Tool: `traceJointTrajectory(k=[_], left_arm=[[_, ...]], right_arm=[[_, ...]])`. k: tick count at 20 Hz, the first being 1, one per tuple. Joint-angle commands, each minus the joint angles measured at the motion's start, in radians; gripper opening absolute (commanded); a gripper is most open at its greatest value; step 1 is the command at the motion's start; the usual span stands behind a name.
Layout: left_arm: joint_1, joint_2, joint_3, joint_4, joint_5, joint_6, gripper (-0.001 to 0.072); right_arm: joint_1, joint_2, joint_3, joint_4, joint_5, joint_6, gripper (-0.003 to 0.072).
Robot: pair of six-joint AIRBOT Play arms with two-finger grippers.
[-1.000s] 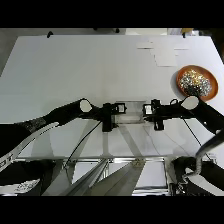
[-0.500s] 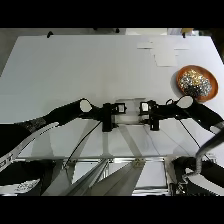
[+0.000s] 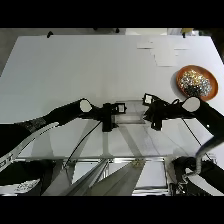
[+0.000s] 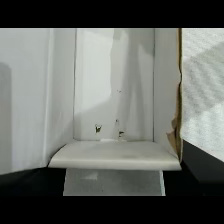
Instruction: Fold the box and place the chain.
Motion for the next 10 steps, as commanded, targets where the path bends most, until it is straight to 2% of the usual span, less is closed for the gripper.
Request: traceJointTrajectory(k=[1, 3, 4, 7, 10], left_arm=[[0.000, 0.000, 0.000, 0.000, 0.000, 0.000, 0.0011], [0.000, 0.000, 0.000, 0.000, 0.000, 0.000, 0.0011], [0.000, 0.000, 0.000, 0.000, 0.000, 0.000, 0.0011], [0.000, 0.000, 0.000, 0.000, 0.000, 0.000, 0.0011], [0.000, 0.000, 0.000, 0.000, 0.000, 0.000, 0.0011]], right_arm=[[0.000, 0.121, 0.002, -0.050, -0.073, 0.340, 0.0154], [0.000, 0.168, 0.014, -0.116, -0.113, 0.496, 0.0120], [0.000, 0.175, 0.030, -0.183, -0.118, 0.603, 0.0013], [-0.055, 0.171, 0.053, -0.258, -0.159, 0.947, 0.0016], [-0.178, 0.156, 0.053, -0.285, -0.111, 1.105, 0.0016]])
